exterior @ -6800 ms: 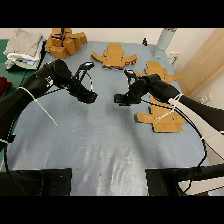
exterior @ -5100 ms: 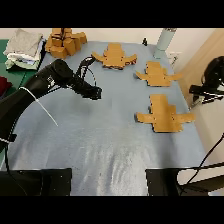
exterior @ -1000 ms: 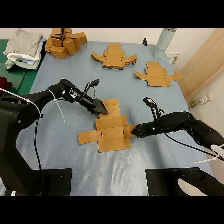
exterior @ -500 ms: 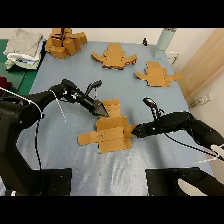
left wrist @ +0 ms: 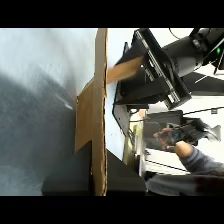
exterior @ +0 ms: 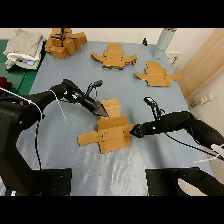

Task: Fold the box.

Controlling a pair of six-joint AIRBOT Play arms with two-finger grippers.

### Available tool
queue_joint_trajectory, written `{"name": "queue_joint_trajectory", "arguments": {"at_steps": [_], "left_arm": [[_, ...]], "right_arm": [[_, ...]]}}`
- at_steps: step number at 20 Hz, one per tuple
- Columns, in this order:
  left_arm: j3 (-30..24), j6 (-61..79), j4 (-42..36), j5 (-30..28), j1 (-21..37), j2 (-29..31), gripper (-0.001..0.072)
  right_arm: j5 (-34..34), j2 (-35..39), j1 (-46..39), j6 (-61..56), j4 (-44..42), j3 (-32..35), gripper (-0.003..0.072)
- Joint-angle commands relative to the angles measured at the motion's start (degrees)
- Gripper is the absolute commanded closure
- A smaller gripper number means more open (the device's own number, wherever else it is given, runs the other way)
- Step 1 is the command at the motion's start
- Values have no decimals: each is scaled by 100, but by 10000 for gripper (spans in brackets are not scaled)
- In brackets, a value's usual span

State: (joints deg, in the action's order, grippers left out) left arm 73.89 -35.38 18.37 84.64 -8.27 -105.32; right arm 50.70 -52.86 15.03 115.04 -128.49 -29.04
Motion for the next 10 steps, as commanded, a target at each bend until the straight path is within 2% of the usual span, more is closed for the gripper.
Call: {"name": "queue_joint_trajectory", "arguments": {"at_steps": [1,3,7,9,10], "left_arm": [[-28,570,-2,-330,-42,170,701],[-219,984,-4,-656,-146,396,701],[-857,1770,7,-1241,-459,898,701],[-1182,2162,9,-1650,-643,1224,701],[-1333,2347,11,-1891,-761,1414,702]], "right_arm": [[-39,11,-282,-1016,815,-273,251],[153,11,-619,-1558,1283,-726,251],[280,9,-1005,-1786,1322,-1469,255],[249,7,-999,-1908,1259,-1543,377],[247,-22,-999,-1908,1193,-1537,412]]}}
